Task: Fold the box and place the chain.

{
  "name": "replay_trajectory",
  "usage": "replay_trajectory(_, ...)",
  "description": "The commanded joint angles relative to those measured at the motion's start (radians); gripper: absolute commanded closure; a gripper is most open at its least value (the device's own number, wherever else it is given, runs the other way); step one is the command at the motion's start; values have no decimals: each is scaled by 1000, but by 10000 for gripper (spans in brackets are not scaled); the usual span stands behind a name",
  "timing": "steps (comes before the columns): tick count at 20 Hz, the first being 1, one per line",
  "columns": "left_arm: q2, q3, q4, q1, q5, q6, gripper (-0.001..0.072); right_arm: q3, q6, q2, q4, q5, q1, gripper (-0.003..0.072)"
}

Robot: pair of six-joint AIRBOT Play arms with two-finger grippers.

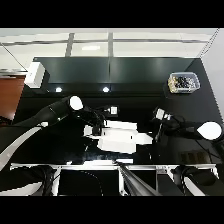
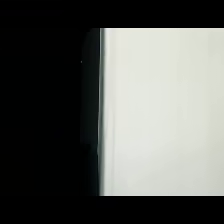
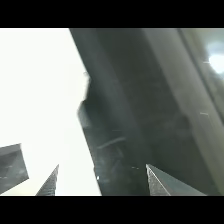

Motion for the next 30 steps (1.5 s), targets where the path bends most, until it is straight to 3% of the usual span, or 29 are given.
replay_trajectory(1,-1,-14,-70,37,8,3,688,-50,-15,-2,6,-16,60,48)
replay_trajectory(7,-1,-51,-77,38,5,-3,687,-69,-39,-26,2,-72,173,48)
replay_trajectory(14,-1,-50,-77,37,7,-2,687,-69,-193,-189,-29,-98,255,48)
replay_trajectory(19,-1,-50,-77,37,5,-2,687,-69,-166,-196,24,-267,361,48)
replay_trajectory(21,-1,-50,-77,37,5,-2,687,-69,-167,-196,118,-267,376,48)
replay_trajectory(30,-1,-50,-77,37,5,-3,687,31,-144,-195,85,-251,306,48)
